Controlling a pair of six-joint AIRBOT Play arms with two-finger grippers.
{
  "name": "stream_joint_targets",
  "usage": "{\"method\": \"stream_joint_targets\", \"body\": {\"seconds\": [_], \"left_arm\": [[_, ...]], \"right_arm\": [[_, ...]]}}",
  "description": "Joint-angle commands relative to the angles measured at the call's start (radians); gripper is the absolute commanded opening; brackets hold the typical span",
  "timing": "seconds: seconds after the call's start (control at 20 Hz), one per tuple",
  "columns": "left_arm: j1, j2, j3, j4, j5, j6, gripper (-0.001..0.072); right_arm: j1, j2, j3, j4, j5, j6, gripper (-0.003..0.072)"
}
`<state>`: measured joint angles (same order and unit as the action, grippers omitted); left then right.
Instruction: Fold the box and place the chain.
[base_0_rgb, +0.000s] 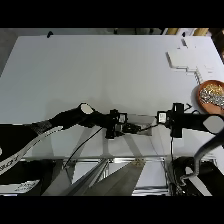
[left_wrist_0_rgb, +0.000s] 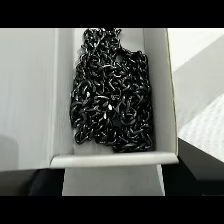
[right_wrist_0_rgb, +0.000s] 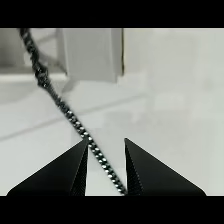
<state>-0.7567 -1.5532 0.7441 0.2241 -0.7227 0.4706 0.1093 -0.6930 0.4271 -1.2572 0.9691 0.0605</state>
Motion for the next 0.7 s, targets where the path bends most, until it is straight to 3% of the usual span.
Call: {"method": "stream_joint_targets", "body": {"seconds": [0.0, 0.45, 0.6, 0.65], "left_arm": [[0.001, 0.000, 0.000, 0.000, 0.000, 0.000, 0.0345], [0.001, 0.000, 0.000, 0.000, 0.000, 0.000, 0.0345], [0.001, 0.000, 0.000, 0.000, 0.000, 0.000, 0.0345], [0.001, 0.000, 0.000, 0.000, 0.000, 0.000, 0.0345]], "right_arm": [[-0.014, -0.127, -0.018, -0.018, -0.056, -0.088, 0.0247], [-0.014, -0.305, -0.018, -0.010, -0.146, -0.179, 0.0213], [-0.014, -0.314, -0.018, -0.010, -0.139, -0.178, 0.0028], [-0.014, -0.311, -0.018, -0.010, -0.132, -0.176, 0.0014]]}}
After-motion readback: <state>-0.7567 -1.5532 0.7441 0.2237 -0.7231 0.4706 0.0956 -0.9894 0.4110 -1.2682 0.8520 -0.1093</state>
